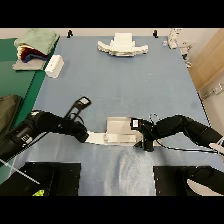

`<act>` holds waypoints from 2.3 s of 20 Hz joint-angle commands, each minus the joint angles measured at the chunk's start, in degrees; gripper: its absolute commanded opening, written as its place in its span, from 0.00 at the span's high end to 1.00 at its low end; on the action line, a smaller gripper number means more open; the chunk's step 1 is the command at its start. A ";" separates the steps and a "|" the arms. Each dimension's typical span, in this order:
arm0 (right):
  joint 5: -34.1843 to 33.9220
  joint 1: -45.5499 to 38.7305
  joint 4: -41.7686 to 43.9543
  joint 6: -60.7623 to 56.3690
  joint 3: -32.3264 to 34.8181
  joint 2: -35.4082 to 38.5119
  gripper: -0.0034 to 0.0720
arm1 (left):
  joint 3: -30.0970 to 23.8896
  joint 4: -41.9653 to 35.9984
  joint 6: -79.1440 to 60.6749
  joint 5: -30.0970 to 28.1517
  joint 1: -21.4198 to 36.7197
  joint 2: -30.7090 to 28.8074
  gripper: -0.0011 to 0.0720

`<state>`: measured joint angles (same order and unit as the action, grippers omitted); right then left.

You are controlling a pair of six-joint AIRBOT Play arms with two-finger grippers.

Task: Fold the box.

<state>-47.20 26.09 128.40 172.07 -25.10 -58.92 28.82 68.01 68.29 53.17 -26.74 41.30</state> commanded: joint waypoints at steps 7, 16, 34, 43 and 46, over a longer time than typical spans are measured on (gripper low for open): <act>0.00 -0.02 -0.02 0.02 -0.07 0.02 0.21 | -8.61 -11.65 12.22 1.81 18.45 1.16 0.96; 0.00 -0.02 -0.02 0.02 -0.07 0.02 0.21 | -9.68 -27.85 6.03 -14.14 3.78 12.35 0.96; 0.00 -0.02 -0.02 0.02 -0.07 0.02 0.21 | -1.86 -28.24 6.12 -8.17 -0.68 12.31 0.96; 0.00 -0.02 -0.02 0.02 -0.07 0.02 0.21 | -1.86 -28.28 6.51 -8.24 -0.68 12.33 0.44; 0.00 -0.02 -0.02 0.02 -0.07 0.00 0.21 | -1.84 -29.49 6.38 -8.11 -0.68 12.31 0.43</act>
<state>-47.20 26.09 128.35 172.11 -25.10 -58.92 26.92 39.51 74.78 45.23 -27.40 53.60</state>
